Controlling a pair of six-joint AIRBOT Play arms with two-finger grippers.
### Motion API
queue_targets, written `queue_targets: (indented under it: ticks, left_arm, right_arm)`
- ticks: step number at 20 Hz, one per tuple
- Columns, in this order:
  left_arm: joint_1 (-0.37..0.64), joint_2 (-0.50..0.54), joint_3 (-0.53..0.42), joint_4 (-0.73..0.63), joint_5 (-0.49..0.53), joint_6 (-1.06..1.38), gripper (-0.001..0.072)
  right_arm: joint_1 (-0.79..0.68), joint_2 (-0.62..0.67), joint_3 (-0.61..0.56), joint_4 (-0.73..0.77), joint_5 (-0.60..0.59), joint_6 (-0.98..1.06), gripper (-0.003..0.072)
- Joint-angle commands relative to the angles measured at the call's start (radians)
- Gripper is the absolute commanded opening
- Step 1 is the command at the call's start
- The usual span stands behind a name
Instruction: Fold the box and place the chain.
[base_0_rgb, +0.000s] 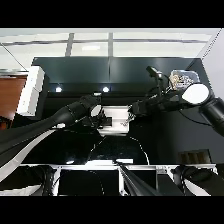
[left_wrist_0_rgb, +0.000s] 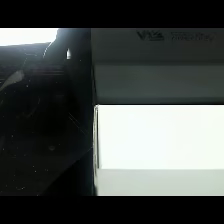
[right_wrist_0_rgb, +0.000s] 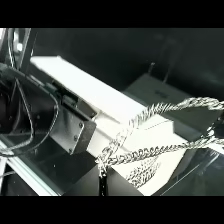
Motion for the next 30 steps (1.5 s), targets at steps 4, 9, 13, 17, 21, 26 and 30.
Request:
queue_targets:
  ticks: [4,9,13,17,21,26,30]
  left_arm:
    - [0.000,-0.001,0.000,0.000,0.000,0.000,0.0029]
    - [0.000,-0.001,0.000,0.000,0.000,0.000,0.0029]
    - [0.000,-0.001,0.000,0.000,0.000,0.000,0.0029]
    - [0.000,-0.001,0.000,0.000,0.000,0.000,0.0029]
    - [0.000,-0.001,0.000,0.000,0.000,0.000,0.0029]
    - [0.000,-0.001,0.000,0.000,-0.004,0.000,0.0029]
    - [0.000,-0.001,0.000,0.000,-0.002,0.000,0.0029]
  right_arm:
    - [-0.111,0.055,0.013,-0.017,0.107,-0.012,0.0015]
    - [-0.005,0.047,-0.040,0.174,0.054,-0.167,0.0007]
    - [0.030,0.003,-0.040,0.241,-0.092,-0.186,0.0007]
    - [0.061,-0.087,-0.040,0.232,-0.065,-0.187,0.0007]
    - [0.075,-0.138,-0.040,0.185,-0.064,-0.175,0.0016]
    - [-0.093,-0.101,-0.035,0.084,0.160,-0.163,0.0339]
    - [-0.333,-0.038,-0.036,-0.164,0.100,-0.125,0.0338]
